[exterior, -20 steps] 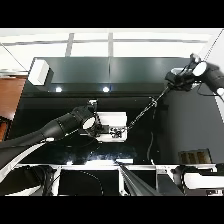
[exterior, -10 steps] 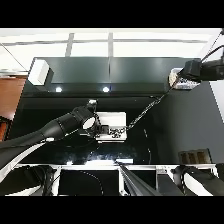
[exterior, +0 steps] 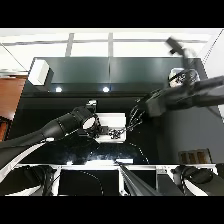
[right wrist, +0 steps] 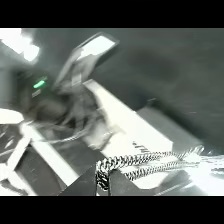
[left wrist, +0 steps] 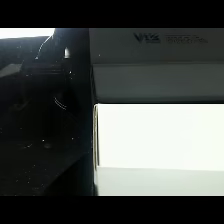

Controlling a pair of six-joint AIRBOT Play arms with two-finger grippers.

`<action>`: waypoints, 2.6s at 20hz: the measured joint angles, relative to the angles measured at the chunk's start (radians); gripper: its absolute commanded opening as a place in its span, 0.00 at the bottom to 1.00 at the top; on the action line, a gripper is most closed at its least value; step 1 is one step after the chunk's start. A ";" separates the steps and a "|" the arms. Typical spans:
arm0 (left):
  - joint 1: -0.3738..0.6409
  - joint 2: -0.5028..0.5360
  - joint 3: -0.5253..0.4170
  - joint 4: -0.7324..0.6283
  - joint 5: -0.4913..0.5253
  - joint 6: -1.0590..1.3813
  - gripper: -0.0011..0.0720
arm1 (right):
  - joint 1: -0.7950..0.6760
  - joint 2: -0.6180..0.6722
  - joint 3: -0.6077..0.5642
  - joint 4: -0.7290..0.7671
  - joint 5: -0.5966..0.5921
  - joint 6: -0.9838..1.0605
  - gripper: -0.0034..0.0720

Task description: Fold the box and place the chain.

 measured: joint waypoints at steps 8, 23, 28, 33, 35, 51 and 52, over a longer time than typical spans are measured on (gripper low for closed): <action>0.000 0.000 0.000 0.000 -0.001 0.000 0.05 | 0.163 -0.045 -0.132 0.096 -0.163 -0.007 0.78; 0.000 0.000 0.000 0.000 0.001 0.000 0.05 | -0.236 0.008 -0.554 -0.037 -0.404 -0.808 0.99; 0.000 0.000 0.000 0.000 -0.002 0.000 0.05 | -0.106 -0.051 -0.648 0.077 -0.502 -1.261 0.99; 0.000 0.000 0.000 0.000 -0.005 0.000 0.05 | -0.047 -0.148 -0.666 0.201 -0.551 -1.539 0.99; 0.000 0.000 0.000 0.000 -0.007 0.000 0.05 | -0.039 -0.172 -0.668 0.221 -0.573 -1.587 0.99; 0.000 0.000 0.000 0.000 -0.009 0.000 0.05 | 0.015 -0.283 -0.642 0.222 -0.681 -1.597 0.11; 0.000 0.000 0.000 0.000 -0.009 0.000 0.05 | 0.015 -0.269 -0.642 0.203 -0.683 -1.581 0.11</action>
